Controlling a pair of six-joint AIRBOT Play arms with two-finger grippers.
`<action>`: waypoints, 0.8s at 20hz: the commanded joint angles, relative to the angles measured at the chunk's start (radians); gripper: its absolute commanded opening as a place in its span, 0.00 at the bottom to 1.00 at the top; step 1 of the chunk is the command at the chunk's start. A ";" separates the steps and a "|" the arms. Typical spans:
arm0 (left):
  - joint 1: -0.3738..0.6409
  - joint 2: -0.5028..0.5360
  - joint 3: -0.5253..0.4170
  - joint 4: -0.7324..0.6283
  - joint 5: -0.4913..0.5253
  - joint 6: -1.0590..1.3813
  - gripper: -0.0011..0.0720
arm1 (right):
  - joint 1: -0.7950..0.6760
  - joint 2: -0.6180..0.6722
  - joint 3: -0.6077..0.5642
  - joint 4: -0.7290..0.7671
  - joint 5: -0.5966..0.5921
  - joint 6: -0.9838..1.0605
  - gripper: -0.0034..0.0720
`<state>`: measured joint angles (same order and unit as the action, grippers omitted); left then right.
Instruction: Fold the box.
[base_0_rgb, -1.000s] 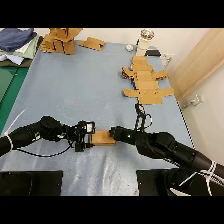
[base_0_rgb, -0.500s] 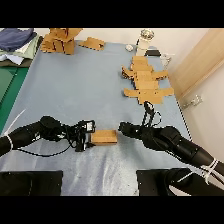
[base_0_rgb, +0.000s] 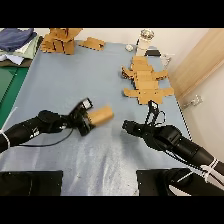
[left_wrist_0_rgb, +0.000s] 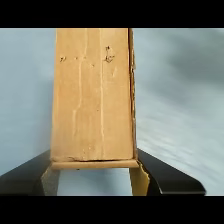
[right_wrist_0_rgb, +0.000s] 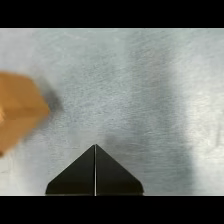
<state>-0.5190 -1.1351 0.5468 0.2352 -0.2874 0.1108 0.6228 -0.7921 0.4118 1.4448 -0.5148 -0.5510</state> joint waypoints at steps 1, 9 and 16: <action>0.081 0.003 0.056 0.005 0.246 -0.127 0.67 | 0.000 0.000 0.001 -0.046 -0.022 0.032 0.05; 0.505 -0.245 0.298 0.004 0.231 -0.158 0.67 | -0.001 0.000 0.001 -0.054 -0.024 0.038 0.05; 0.665 -0.560 0.632 0.004 0.180 -0.278 0.67 | -0.001 0.000 0.001 -0.054 -0.019 0.038 0.05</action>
<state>0.0956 -1.5818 1.0523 0.2394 -0.0875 -0.1257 0.6228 -0.7921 0.4122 1.3911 -0.5388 -0.5133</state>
